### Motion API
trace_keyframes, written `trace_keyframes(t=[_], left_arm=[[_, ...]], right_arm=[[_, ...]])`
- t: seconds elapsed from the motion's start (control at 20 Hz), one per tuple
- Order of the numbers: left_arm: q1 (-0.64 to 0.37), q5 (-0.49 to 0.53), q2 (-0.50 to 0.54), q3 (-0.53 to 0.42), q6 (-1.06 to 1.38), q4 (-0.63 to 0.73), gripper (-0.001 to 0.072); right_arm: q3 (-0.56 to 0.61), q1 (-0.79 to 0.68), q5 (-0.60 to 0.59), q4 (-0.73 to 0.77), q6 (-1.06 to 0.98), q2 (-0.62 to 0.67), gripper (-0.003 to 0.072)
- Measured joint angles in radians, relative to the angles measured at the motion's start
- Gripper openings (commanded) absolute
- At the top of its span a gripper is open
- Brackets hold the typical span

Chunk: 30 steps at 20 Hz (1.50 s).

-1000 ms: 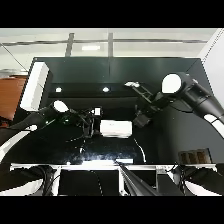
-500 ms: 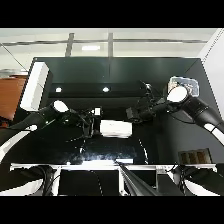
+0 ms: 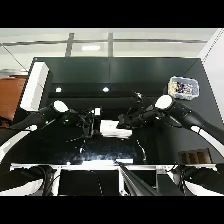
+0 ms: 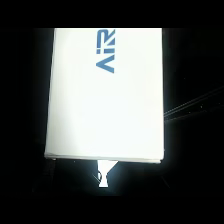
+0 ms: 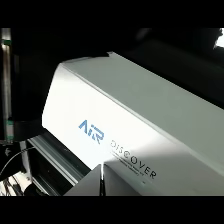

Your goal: Fold the box and place the chain.

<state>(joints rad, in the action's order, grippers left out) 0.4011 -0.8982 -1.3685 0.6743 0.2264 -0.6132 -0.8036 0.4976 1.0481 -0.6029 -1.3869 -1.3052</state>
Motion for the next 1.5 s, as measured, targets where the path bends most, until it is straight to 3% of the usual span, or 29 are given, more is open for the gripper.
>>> trace_keyframes(t=[1.15,1.5], left_arm=[[0.0,0.0,0.0,0.0,-0.003,0.001,0.0413],[0.0,0.001,0.0,0.0,-0.026,0.001,0.0413]], right_arm=[[-0.001,0.009,-0.03,-0.083,-0.012,-0.025,0.0026],[-0.029,-0.1,0.079,0.0,0.069,0.072,0.0026]])
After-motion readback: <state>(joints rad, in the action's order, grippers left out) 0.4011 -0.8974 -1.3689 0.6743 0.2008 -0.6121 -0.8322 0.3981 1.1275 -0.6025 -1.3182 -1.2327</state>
